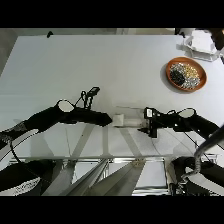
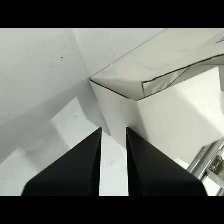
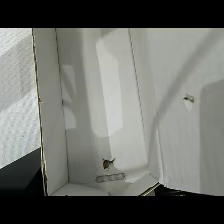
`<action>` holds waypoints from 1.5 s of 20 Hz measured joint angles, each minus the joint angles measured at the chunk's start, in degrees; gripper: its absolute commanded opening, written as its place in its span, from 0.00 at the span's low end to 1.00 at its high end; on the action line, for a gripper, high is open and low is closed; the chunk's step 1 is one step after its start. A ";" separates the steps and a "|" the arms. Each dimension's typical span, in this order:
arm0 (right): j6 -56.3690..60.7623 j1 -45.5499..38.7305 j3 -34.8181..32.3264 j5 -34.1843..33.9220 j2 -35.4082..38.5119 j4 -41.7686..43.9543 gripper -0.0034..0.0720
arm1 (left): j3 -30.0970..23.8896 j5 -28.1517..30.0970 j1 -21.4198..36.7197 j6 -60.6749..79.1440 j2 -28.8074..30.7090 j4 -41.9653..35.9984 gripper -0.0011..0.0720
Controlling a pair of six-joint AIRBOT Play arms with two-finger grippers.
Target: Fold the box and place the chain.
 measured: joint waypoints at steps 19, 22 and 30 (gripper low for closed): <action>0.00 0.00 0.00 -0.02 0.00 -0.02 0.47 | 0.35 -1.77 -1.70 1.75 3.32 0.90 0.64; 0.00 0.00 0.00 -0.02 0.00 0.00 0.47 | 0.35 -0.68 -2.51 -0.02 3.32 0.96 0.64; 0.02 0.00 0.00 0.00 0.00 0.00 0.47 | 5.97 3.02 -6.47 -18.73 0.96 14.73 0.69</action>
